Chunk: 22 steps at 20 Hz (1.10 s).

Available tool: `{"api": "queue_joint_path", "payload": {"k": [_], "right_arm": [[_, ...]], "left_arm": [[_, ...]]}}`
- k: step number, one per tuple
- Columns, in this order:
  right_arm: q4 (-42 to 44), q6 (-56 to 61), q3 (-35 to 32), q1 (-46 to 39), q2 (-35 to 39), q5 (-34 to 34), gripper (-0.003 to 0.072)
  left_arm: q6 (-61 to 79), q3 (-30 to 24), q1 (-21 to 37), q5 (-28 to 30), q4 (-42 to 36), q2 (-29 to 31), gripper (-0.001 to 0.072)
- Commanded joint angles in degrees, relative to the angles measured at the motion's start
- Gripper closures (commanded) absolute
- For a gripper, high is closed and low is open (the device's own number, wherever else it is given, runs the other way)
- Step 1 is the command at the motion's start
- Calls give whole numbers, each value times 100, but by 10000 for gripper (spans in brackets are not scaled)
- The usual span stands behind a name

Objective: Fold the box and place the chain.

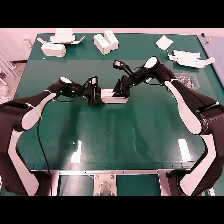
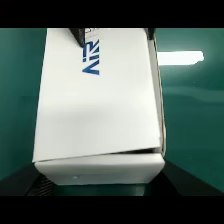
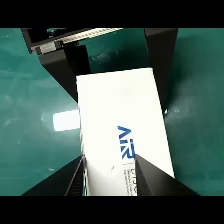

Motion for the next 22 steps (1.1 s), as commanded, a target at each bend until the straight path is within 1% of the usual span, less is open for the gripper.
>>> {"api": "queue_joint_path", "payload": {"k": [1, 5, 8, 9, 11, 12, 13, 16, 22], "right_arm": [[651, -240, -33, -208, 9, 157, 352], [955, -304, -33, -389, 9, 262, 354], [1340, -457, -33, -481, 9, 304, 356], [1412, -452, -35, -494, 9, 306, 380], [1388, -452, -50, -492, 0, 302, 449], [1390, -455, -96, -490, 0, 275, 546], [1390, -452, -164, -490, -7, 251, 671], [1403, -450, -472, -490, -13, 138, 670], [1534, -562, -951, -411, -13, 127, 671]], "left_arm": [[-9, 2, -4, 28, -13, 2, 193], [-7, 2, -2, 28, -13, 2, 193], [-9, 2, -2, 28, -13, 2, 193], [-9, 2, -2, 26, -13, 2, 193], [-9, 2, -2, 28, -13, 2, 193], [-9, 2, -2, 28, -13, 2, 193], [-9, 2, -4, 28, -13, 2, 193], [-9, 2, -2, 28, -13, 2, 193], [-9, 2, -4, 26, -13, 2, 193]]}}
